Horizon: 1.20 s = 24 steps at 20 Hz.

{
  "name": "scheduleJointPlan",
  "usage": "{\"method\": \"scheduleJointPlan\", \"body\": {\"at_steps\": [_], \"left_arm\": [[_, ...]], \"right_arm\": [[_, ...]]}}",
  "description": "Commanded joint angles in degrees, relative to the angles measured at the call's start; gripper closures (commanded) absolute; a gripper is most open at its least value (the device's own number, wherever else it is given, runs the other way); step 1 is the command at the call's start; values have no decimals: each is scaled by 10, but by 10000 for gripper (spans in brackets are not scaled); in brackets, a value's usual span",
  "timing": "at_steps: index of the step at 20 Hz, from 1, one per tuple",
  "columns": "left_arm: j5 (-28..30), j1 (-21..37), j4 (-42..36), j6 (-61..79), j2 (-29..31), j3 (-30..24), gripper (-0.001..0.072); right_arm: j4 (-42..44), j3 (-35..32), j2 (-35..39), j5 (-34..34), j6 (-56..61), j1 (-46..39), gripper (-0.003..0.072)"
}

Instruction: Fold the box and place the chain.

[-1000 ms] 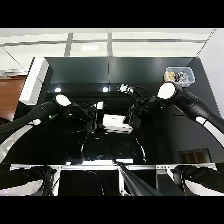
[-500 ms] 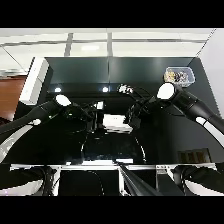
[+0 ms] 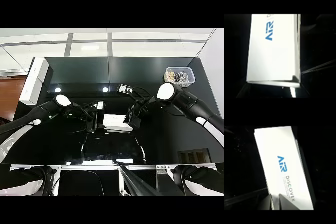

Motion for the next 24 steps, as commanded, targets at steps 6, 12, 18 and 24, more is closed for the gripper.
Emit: {"method": "scheduleJointPlan", "body": {"at_steps": [6,12,18,24], "left_arm": [[-2,0,2,2,0,0,272],[-2,0,2,2,0,0,272],[-2,0,2,2,0,0,272],[-1,0,2,2,0,0,272]], "right_arm": [[1,5,1,-11,11,0,625],[-3,5,-7,-14,17,19,625],[-25,4,-7,-4,30,28,534],[-24,-16,-9,-8,31,28,534]]}}
